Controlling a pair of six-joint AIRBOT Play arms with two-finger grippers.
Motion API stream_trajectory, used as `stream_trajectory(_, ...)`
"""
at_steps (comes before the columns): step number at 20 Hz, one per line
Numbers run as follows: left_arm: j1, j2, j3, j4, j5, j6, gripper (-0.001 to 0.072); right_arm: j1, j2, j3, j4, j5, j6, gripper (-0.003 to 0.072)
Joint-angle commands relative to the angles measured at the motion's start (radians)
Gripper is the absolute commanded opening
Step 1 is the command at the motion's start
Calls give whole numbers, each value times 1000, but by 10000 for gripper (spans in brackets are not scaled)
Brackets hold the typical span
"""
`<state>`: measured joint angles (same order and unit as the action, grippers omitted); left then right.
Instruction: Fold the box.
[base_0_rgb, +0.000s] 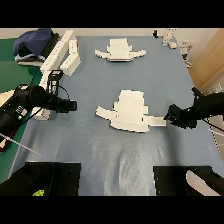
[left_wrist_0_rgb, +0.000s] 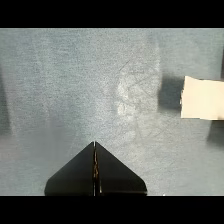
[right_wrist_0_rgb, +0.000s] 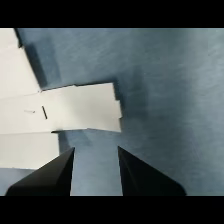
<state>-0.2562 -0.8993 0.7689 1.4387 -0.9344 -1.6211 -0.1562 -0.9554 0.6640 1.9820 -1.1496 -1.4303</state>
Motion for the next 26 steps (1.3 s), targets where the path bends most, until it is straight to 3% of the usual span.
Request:
stream_trajectory(1, 0, 1, 0, 0, 0, 0, 13, -102, -74, 7, 43, -2, -153, 418)
stream_trajectory(2, 0, 1, 0, 0, 0, 0, 13, -116, -109, 8, 94, -2, -257, 410)
stream_trajectory(3, 0, 1, 0, 0, 0, 0, 13, -128, -147, 13, 151, -9, -348, 308)
stream_trajectory(4, 0, 1, 0, 0, 0, 0, 13, -140, -191, 19, 216, -15, -424, 286)
stream_trajectory(6, 0, 1, 0, 0, 0, 0, 13, -145, -265, 33, 283, -10, -494, 290)
stream_trajectory(9, 0, 1, 0, 0, 0, 0, 13, -145, -339, 71, 271, -9, -520, 294)
stream_trajectory(14, 0, 1, 0, -4, 23, 0, 14, -153, -336, 136, 238, -6, -515, 295)
stream_trajectory(21, 0, 1, 0, -4, 27, 0, 13, -181, -336, 138, 196, -39, -516, 293)
stream_trajectory(26, 0, 1, 0, -8, 27, -2, 14, -181, -338, 64, 213, -43, -574, 293)
